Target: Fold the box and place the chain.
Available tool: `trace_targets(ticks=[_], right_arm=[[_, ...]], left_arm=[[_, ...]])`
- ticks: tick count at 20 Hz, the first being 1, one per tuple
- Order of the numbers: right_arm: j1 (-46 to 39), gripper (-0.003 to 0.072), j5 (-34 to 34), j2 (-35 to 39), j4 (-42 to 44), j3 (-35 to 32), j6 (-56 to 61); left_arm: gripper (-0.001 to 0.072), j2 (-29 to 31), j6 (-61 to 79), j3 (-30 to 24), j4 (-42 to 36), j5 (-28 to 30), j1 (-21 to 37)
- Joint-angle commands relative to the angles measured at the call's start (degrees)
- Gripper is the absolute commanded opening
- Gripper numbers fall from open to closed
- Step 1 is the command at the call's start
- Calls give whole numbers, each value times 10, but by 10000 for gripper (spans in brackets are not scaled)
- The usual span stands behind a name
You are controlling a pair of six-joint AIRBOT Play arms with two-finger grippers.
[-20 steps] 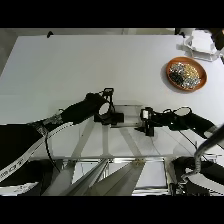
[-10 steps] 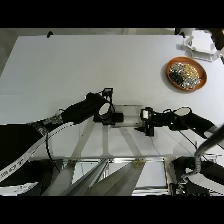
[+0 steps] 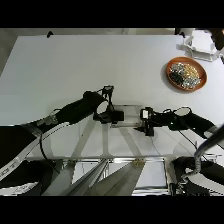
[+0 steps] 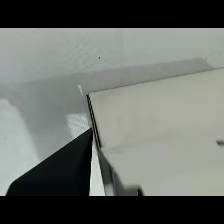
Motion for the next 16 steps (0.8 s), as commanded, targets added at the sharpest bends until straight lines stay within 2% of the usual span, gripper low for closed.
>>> trace_targets(ticks=[1,2,3,5,6,8,11,14,16], right_arm=[[0,323,1,0,0,0,0],[0,323,1,0,0,0,0],[0,323,1,0,0,0,0],[0,323,1,0,0,0,0],[0,323,1,0,0,0,0],[0,323,1,0,0,0,0],[0,323,1,0,0,0,0],[0,323,1,0,0,0,0],[0,323,1,0,0,0,0]], left_arm=[[282,38,35,0,-7,-14,20],[283,51,49,0,-12,-23,30],[318,62,69,0,-14,-34,38],[655,85,138,0,-14,-75,54],[695,95,177,0,-14,-101,62],[697,114,279,-3,-15,-132,83],[698,161,544,-29,-31,-130,116],[701,223,859,-95,-85,-109,154],[704,254,1041,-156,-131,-71,182]])
